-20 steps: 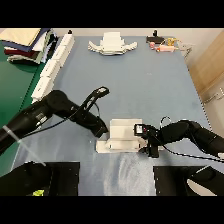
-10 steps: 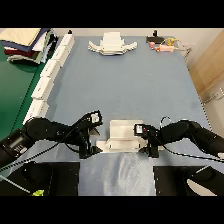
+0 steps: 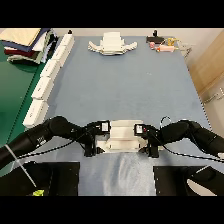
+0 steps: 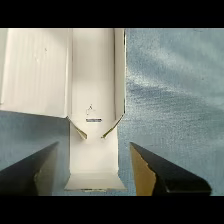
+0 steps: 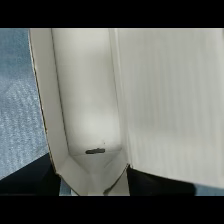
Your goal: Fold the box.
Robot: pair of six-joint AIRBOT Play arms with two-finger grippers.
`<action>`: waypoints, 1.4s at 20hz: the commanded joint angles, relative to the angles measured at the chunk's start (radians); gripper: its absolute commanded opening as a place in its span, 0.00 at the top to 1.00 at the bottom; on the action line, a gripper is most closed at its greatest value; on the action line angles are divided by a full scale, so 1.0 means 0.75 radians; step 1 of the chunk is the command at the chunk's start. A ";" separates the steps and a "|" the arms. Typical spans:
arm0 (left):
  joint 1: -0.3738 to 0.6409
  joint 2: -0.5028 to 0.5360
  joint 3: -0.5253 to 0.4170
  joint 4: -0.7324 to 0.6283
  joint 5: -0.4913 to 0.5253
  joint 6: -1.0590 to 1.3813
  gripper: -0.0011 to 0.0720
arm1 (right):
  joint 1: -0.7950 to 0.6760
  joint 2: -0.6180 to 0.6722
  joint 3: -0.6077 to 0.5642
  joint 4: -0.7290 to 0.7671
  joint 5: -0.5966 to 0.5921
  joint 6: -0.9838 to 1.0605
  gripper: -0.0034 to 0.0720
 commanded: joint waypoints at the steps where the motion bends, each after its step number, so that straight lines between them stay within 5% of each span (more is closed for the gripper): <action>1: -0.036 -0.105 0.003 -0.075 0.094 0.130 0.34 | 0.001 -0.001 0.000 0.001 0.000 0.001 0.31; 4: -0.075 -0.124 0.003 -0.096 0.094 0.142 0.42 | 0.001 -0.001 0.000 0.001 0.000 0.001 0.31; 5: -0.082 -0.126 0.003 -0.101 0.093 0.142 0.60 | 0.001 -0.001 0.000 0.001 0.000 0.000 0.32; 6: -0.091 -0.127 0.003 -0.110 0.096 0.140 0.67 | 0.001 -0.001 0.000 0.001 0.000 0.001 0.32; 17: -0.137 -0.186 0.004 -0.300 0.197 0.173 0.67 | 0.001 -0.001 0.000 0.001 0.000 0.001 0.32; 18: -0.152 -0.198 0.006 -0.300 0.197 0.173 0.53 | 0.001 -0.001 0.000 0.001 0.000 0.001 0.32; 19: -0.161 -0.205 0.008 -0.300 0.203 0.170 0.21 | 0.001 -0.001 0.000 0.001 0.000 0.001 0.32; 20: -0.162 -0.209 0.008 -0.300 0.203 0.154 0.03 | 0.001 -0.001 0.000 0.001 0.000 0.001 0.32; 25: -0.158 -0.207 0.008 -0.260 0.198 0.092 0.03 | 0.001 -0.001 0.000 0.001 0.000 0.001 0.32; 26: -0.158 -0.206 0.008 -0.255 0.195 0.092 0.08 | 0.001 -0.001 0.000 0.001 0.000 0.000 0.31; 28: -0.158 -0.202 0.008 -0.224 0.189 0.092 0.66 | 0.001 -0.001 0.000 0.001 0.000 0.001 0.32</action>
